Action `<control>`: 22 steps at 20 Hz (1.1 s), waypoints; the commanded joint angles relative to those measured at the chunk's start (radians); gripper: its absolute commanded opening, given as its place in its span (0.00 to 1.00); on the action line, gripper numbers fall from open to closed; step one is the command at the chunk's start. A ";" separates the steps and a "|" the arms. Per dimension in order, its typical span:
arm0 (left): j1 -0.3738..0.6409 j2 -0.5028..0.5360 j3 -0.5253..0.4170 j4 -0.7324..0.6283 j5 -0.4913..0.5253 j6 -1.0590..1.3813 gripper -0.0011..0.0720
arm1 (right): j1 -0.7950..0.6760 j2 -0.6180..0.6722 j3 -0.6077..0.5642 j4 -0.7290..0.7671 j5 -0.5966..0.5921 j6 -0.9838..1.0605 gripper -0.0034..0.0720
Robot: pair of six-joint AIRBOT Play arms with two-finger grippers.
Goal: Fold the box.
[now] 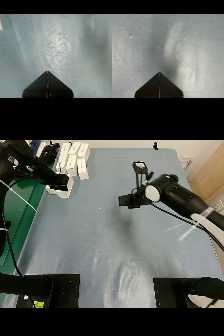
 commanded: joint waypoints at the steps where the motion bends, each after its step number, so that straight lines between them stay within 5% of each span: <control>1: -0.117 0.007 -0.017 0.000 -0.023 -0.067 0.03 | 0.000 -0.150 0.174 0.092 0.078 -0.084 0.05; 12: -0.300 0.198 -0.492 0.032 0.184 -0.154 0.04 | 0.000 -0.180 0.198 0.097 0.100 -0.083 0.05; 22: -0.300 0.215 -0.521 0.018 0.133 -0.171 0.04 | 0.000 -0.180 0.198 0.096 0.100 -0.083 0.05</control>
